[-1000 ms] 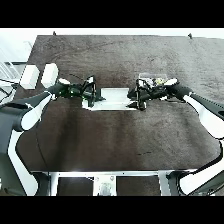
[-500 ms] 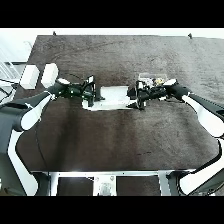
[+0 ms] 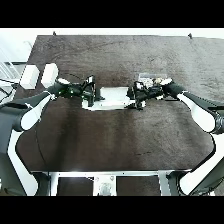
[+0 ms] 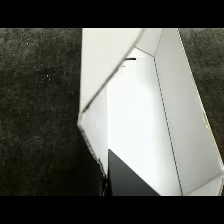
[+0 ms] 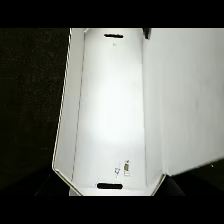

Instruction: Fold the box and place the chain.

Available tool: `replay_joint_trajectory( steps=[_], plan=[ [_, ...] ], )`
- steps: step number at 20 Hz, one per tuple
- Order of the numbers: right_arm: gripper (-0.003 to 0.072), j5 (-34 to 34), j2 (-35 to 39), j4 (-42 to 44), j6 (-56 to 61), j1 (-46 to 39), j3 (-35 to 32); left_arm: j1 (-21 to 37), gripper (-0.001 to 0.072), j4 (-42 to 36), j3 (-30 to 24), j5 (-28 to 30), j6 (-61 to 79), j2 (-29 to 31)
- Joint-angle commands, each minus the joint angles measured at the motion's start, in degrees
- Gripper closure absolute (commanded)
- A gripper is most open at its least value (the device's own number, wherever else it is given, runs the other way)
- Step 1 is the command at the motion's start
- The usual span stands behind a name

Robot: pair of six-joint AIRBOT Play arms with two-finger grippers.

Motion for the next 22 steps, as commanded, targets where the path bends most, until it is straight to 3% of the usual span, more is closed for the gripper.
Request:
replay_joint_trajectory(
  steps=[1, 6, 18, 22],
  plan=[
    [0.0066, 1.42, -1.18, -0.2, -0.17, 0.66, 0.92, -0.04, 0.0689, -0.04, 0.07, 0.02, 0.0, -0.02],
    [0.0066, 4.55, -3.45, -0.76, 0.0, 0.79, 3.58, -0.04, 0.0689, -0.04, 0.07, 0.02, 0.0, -0.02],
    [0.0066, 4.28, -4.85, 0.57, 1.01, 0.96, 4.46, -0.04, 0.0689, -0.04, 0.07, 0.02, 0.0, -0.02],
    [0.0066, 4.31, -6.58, 0.24, 3.69, 0.74, 7.63, -0.04, 0.0689, -0.04, 0.04, 0.02, 0.0, -0.02]
  ],
)
